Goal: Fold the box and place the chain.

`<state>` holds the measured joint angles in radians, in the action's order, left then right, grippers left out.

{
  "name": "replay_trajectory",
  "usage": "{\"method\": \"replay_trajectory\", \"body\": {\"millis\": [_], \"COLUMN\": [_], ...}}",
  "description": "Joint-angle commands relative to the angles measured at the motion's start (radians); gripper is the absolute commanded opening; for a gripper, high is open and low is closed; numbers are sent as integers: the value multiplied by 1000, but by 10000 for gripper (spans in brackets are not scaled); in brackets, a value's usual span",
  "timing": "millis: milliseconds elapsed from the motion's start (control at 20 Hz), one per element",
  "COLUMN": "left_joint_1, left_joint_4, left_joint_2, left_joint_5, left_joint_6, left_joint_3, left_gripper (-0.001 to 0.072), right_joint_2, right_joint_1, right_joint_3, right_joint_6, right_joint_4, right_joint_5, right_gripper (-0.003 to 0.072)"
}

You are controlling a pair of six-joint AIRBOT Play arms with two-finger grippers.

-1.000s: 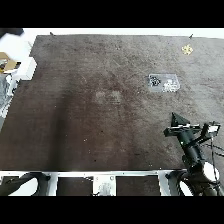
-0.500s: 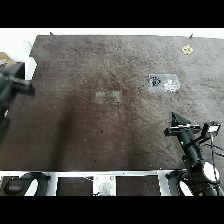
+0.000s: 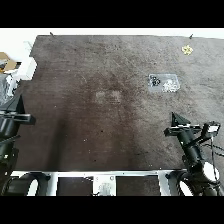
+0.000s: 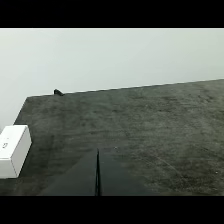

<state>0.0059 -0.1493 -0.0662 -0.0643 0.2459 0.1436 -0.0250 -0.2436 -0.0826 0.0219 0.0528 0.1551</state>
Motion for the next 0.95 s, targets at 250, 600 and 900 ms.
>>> {"method": "replay_trajectory", "body": {"millis": [250, 600, 900], "left_joint_1": [0, 0, 0], "left_joint_4": [-2, -2, -2], "left_joint_2": [16, -43, -65], "left_joint_5": [50, 5, -7], "left_joint_6": [-10, -11, -10], "left_joint_3": [-23, -23, -23], "left_gripper": [10, 11, 11], "right_joint_2": [0, 0, 0], "right_joint_1": [0, 0, 0], "right_joint_3": [0, 0, 0], "right_joint_6": [0, 0, 0], "right_joint_4": [0, 0, 0], "right_joint_5": [0, 0, 0], "right_gripper": [0, 0, 0]}}
